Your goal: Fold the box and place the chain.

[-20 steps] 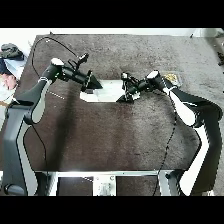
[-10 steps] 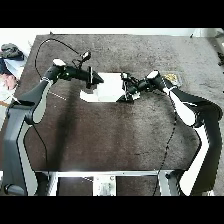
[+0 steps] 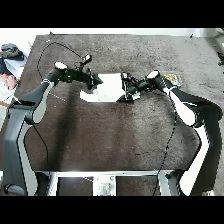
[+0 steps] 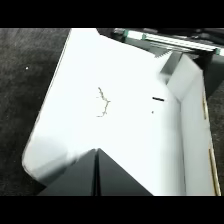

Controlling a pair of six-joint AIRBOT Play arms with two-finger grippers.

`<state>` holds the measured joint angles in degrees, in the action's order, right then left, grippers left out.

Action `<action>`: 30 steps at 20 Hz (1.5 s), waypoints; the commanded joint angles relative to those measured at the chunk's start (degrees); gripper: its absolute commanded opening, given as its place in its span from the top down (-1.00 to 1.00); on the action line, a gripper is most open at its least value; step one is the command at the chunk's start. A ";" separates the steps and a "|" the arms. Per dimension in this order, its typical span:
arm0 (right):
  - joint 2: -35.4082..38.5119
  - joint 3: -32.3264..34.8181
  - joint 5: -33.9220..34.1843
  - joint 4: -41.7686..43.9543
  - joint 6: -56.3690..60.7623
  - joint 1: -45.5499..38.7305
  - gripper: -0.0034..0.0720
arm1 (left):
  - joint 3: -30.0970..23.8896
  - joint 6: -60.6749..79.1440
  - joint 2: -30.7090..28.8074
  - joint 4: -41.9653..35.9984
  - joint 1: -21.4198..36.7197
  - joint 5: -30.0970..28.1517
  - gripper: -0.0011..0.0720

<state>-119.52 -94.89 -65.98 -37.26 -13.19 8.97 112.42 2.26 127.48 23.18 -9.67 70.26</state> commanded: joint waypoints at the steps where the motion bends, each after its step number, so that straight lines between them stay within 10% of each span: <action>1: -0.02 0.02 -0.04 -0.02 -0.07 0.00 -0.29 | -0.13 -0.87 0.04 3.65 -0.04 -1.33 0.94; 12: -0.02 0.02 -0.02 -0.02 -0.07 0.02 -0.29 | -0.04 1.07 -5.73 -0.96 1.88 0.96 0.94; 17: -0.02 0.02 -0.04 -0.02 -0.07 0.00 -0.29 | 0.31 0.98 -11.56 8.98 3.93 12.13 0.94; 18: -0.02 0.02 -0.02 -0.02 -0.07 0.00 -0.29 | 0.31 1.01 -11.65 13.60 3.93 14.21 0.74; 19: -0.02 0.02 -0.04 -0.02 -0.07 0.00 -0.29 | 0.02 0.50 -11.41 17.92 3.50 15.30 -0.16; 20: -0.02 0.02 -0.02 -0.02 -0.07 0.00 -0.29 | -0.92 -0.35 -11.28 20.85 2.91 14.56 -0.41; 23: -0.02 0.02 -0.04 -0.02 -0.07 0.00 -0.29 | -6.14 0.39 -11.28 28.06 0.39 6.27 -0.72; 30: -0.02 0.02 -0.04 -0.02 -0.07 0.00 -0.29 | -13.33 2.69 -11.28 30.25 -3.93 -3.80 -0.71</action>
<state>-119.52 -94.89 -65.98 -37.30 -13.30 8.97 100.95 4.36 116.22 51.88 -12.21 69.76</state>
